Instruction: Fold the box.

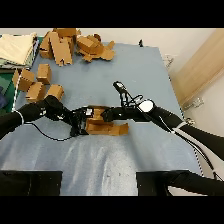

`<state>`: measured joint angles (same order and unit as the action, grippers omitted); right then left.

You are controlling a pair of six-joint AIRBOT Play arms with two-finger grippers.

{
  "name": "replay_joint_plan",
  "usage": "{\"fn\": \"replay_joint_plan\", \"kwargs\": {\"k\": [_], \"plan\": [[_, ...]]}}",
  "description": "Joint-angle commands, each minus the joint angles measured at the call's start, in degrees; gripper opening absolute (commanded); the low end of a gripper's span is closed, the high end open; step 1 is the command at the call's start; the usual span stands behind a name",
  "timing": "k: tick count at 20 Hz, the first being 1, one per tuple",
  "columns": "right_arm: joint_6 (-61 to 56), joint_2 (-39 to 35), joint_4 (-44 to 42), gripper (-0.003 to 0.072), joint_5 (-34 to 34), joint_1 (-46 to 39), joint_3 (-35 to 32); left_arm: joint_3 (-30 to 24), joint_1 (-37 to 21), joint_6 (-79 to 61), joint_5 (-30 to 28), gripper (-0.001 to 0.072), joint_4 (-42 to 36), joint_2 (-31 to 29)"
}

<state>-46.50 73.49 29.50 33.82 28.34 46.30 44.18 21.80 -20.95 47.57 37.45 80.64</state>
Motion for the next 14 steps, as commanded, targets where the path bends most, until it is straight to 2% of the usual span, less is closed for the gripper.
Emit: {"fn": "replay_joint_plan", "kwargs": {"k": [1, 8, 14], "plan": [[2.6, 6.1, -5.3, -0.0002, -0.3, 0.0, 2.8, 0.0, 0.0, 0.0, 0.0, 0.0463, 0.0, 0.0], [2.6, 10.6, -4.3, -0.0002, 1.7, 0.0, 3.0, 0.0, 0.0, 0.0, 0.0, 0.0463, 0.0, 0.0], [2.6, 10.8, -1.9, -0.0002, 1.1, 0.0, 3.0, 0.0, 0.0, 0.0, 0.0, 0.0463, -0.2, 0.0]]}}
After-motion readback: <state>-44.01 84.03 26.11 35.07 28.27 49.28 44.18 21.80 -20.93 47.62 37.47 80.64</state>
